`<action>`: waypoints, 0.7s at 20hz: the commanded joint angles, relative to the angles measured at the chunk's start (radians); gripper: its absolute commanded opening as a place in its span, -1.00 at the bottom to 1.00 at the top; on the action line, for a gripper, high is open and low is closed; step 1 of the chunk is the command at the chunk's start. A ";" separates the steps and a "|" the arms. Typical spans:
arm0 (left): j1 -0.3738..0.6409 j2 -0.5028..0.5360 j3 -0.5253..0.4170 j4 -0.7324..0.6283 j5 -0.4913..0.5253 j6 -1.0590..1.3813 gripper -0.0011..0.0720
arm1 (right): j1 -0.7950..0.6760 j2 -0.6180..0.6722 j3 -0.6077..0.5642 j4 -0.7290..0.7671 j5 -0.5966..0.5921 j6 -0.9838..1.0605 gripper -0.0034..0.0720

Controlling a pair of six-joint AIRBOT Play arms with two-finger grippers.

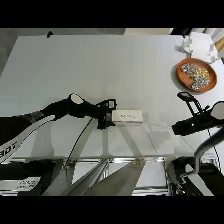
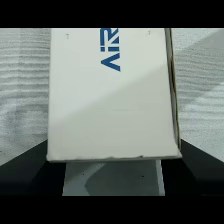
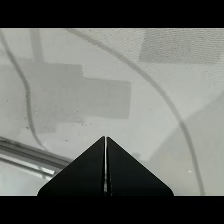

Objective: Fold the box and place the chain.

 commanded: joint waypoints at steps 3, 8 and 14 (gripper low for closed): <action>0.000 0.001 0.000 0.000 0.000 0.000 -0.40 | -0.001 0.001 -0.006 -0.003 -0.003 0.002 -0.89; 0.000 0.001 0.000 0.000 0.000 0.000 -0.40 | -0.001 0.001 -0.006 -0.003 -0.003 0.002 -0.89; 0.002 0.002 0.000 -0.006 -0.003 0.000 -0.41 | 0.000 0.001 -0.006 -0.003 -0.003 0.002 -0.89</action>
